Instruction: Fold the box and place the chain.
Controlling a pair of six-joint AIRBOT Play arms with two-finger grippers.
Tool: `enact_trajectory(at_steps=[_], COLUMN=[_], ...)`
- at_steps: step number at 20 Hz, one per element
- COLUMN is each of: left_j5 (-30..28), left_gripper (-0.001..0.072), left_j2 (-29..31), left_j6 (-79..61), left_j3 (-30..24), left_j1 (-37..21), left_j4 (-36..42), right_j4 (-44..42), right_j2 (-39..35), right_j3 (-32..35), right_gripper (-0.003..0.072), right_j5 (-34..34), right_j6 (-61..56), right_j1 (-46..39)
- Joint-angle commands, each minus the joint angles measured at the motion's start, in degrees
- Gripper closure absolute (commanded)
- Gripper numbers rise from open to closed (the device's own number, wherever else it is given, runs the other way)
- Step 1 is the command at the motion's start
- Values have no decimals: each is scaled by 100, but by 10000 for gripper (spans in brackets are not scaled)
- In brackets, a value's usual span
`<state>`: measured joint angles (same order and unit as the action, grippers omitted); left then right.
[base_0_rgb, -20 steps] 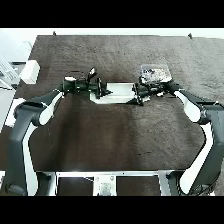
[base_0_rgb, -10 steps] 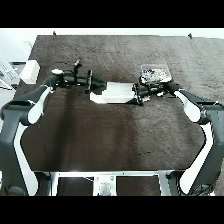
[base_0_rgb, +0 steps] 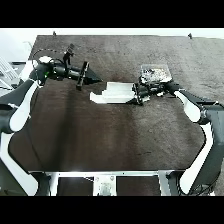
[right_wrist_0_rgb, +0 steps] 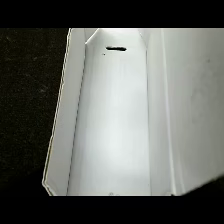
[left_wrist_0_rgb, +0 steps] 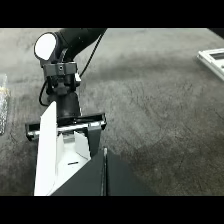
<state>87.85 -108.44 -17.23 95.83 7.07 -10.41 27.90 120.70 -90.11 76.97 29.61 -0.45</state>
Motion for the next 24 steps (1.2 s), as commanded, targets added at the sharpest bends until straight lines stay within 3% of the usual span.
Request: enact_trajectory(at_steps=[1, 6, 11, 19, 24], left_j5=[-785, -2312, -2951, -3574, -3821], left_gripper=[695, 692, 692, 692, 692], left_j2=[610, 619, 450, -404, -673], left_j6=[-155, -470, -584, -236, -162], left_j3=[-732, -1447, -1399, -122, -13], left_j1=[293, 813, 1045, 1025, 1027], left_j4=[-424, -551, -380, -319, -339], right_j4=[-2, -2, -2, -2, -2], right_j2=[4, 4, 4, 4, 4], right_j3=[0, 0, 0, 0, 0], right_gripper=[104, 104, 104, 104, 104], right_j5=[2, 0, 0, 2, 2], right_j6=[-2, -2, 0, -2, 0], right_j1=[2, 2, 2, 2, 2])
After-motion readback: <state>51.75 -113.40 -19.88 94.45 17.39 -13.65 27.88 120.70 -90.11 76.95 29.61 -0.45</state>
